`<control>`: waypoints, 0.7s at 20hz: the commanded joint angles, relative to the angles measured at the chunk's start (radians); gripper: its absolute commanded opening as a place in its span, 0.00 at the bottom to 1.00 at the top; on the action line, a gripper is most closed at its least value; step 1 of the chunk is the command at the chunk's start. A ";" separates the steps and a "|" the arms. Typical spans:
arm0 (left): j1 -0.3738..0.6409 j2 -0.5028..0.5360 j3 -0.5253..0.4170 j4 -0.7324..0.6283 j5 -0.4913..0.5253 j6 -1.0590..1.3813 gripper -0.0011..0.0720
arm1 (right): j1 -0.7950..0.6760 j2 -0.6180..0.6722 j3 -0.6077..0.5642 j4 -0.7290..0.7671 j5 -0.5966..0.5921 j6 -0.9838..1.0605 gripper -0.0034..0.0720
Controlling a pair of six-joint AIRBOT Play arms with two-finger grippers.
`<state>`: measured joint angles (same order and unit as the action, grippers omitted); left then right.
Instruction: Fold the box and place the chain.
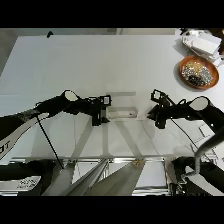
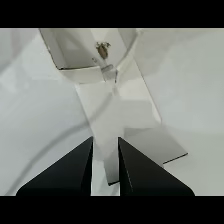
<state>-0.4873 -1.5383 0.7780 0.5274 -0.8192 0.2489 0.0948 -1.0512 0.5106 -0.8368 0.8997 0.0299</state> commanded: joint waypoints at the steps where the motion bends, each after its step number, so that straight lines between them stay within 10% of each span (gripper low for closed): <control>1: 0.000 -0.001 -0.001 0.004 -0.001 0.001 0.22 | 0.063 -0.016 0.000 0.007 -0.092 -0.194 0.26; 7: 0.000 -0.001 -0.001 0.005 -0.001 0.001 0.22 | 0.172 -0.055 0.000 0.007 -0.251 -0.196 0.32; 9: 0.000 -0.001 -0.001 0.004 -0.001 0.001 0.22 | 0.190 -0.055 0.000 0.008 -0.253 -0.189 0.48; 14: 0.000 -0.001 -0.001 0.004 -0.001 0.001 0.22 | 0.192 -0.055 0.000 0.023 -0.237 -0.178 0.35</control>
<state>-0.4873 -1.5387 0.7780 0.5316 -0.8196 0.2501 0.2787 -1.1049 0.5106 -0.8257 0.6632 -0.1505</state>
